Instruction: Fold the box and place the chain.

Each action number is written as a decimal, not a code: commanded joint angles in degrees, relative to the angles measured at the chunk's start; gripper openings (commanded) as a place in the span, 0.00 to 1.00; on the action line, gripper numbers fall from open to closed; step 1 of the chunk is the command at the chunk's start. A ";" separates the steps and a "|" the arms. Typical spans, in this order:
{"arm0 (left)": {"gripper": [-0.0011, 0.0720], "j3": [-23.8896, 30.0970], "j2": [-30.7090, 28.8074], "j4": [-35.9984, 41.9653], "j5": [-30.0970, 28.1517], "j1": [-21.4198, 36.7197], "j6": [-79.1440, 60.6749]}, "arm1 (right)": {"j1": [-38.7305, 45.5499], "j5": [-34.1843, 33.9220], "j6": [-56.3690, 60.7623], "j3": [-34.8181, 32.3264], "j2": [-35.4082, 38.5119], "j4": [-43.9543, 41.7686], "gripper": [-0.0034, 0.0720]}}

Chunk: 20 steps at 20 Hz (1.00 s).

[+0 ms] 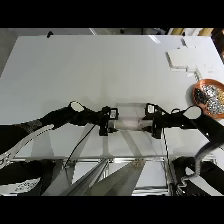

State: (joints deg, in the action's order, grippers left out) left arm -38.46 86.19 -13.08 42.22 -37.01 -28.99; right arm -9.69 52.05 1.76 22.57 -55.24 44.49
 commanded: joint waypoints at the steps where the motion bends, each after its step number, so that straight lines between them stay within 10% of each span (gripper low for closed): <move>1: 0.39 -0.02 0.02 0.00 0.00 0.00 0.04 | 0.00 1.66 26.27 0.00 8.66 9.05 0.27; 11: 0.39 -0.02 0.02 0.02 0.00 0.00 0.04 | 10.56 -0.96 61.90 2.54 17.55 20.46 0.09; 20: 0.39 -0.02 0.02 0.02 0.00 0.00 0.04 | 11.96 4.79 67.08 2.58 -5.97 17.18 0.07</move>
State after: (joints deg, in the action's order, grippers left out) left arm -38.46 86.19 -13.06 42.22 -37.01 -28.95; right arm 1.93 53.36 68.42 25.08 -54.11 66.08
